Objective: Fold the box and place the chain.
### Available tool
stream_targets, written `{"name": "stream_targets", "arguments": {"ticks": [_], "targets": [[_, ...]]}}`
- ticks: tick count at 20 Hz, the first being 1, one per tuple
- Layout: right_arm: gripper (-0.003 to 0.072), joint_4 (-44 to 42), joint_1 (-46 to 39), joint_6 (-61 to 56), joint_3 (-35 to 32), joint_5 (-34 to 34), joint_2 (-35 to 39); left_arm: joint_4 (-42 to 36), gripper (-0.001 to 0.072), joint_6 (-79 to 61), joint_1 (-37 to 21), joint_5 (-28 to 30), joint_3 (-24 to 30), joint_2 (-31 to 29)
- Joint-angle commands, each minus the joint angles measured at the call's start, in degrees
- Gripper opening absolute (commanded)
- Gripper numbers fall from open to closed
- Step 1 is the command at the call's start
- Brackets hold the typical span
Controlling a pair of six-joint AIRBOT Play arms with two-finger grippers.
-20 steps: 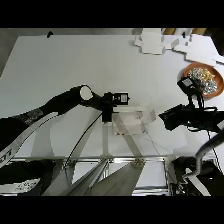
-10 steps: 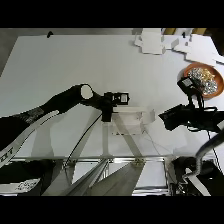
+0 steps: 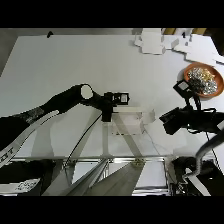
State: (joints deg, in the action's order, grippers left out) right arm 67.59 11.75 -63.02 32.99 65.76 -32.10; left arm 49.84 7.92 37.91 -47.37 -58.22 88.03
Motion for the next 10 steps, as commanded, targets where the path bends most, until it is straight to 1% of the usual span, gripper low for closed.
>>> {"name": "stream_targets", "arguments": {"ticks": [1, 3, 5, 6, 7, 8, 10], "targets": [[0.0022, -5.95, 1.60, 15.06, -2.29, 0.98, -0.20, -0.04, 0.0010, 0.00, 0.04, -0.02, -0.02, 0.04], [0.0022, -5.95, 4.83, 22.51, -5.90, -1.05, -0.79, -0.04, 0.0010, 0.00, 0.04, 0.00, 0.00, 0.04], [0.0024, -5.92, 8.87, 25.03, -9.14, -3.69, -2.51, -0.04, 0.0010, 0.00, 0.04, 0.00, 0.00, 0.04], [0.0094, -5.25, 11.52, 27.17, -10.32, -5.14, -3.43, -0.04, 0.0010, -0.02, 0.04, -0.02, -0.02, 0.04], [0.0222, -3.52, 14.19, 31.74, -11.04, -5.73, -4.00, -0.04, 0.0010, 0.00, 0.04, -0.02, 0.00, 0.04], [0.0291, -0.63, 16.79, 35.39, -11.69, -6.88, -4.26, -0.04, 0.0010, 0.00, 0.04, 0.02, -0.02, 0.04], [0.0465, 3.04, 19.34, 36.57, -12.72, -12.57, -4.35, -0.04, 0.0010, 0.00, 0.04, -0.02, 0.00, 0.04]]}}
